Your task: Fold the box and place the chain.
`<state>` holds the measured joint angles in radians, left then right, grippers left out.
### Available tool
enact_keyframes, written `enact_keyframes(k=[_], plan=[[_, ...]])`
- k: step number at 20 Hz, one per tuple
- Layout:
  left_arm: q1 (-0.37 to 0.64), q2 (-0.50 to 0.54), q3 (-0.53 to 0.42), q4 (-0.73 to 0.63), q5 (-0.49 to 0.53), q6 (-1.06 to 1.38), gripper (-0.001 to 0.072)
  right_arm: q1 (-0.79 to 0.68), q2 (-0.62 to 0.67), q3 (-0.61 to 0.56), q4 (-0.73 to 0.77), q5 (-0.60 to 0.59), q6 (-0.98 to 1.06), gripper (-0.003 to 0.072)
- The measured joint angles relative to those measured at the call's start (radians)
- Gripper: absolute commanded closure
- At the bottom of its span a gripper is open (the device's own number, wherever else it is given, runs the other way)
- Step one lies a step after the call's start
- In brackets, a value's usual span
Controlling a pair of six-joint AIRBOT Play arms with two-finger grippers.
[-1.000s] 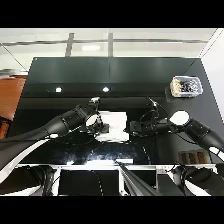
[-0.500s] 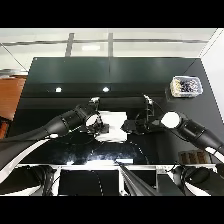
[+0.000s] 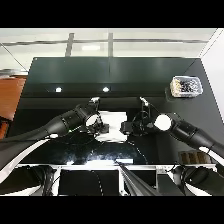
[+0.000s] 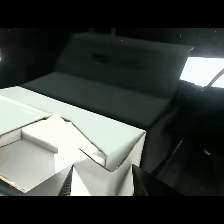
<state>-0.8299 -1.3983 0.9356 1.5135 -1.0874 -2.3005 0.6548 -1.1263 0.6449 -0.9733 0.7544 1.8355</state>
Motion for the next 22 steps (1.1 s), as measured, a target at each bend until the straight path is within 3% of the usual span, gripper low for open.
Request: enact_keyframes(k=[6, 7, 8, 22], plan=[[0.0, 0.0, 0.0, 0.0, 0.0, 0.0, 0.0679, 0.04, -0.029, 0.016, -0.064, 0.001, 0.066, 0.0281], [0.0, 0.0, 0.0, 0.0, 0.0, 0.0, 0.0679, 0.047, -0.038, 0.026, -0.071, 0.001, 0.072, 0.0375], [0.0, 0.0, 0.0, 0.0, 0.0, 0.0, 0.0679, 0.052, -0.047, 0.037, -0.083, 0.01, 0.084, 0.0382], [0.0, 0.0, 0.0, 0.0, -0.018, 0.0, 0.0679, 0.204, -0.201, 0.269, -0.401, 0.251, 0.396, 0.0382]])
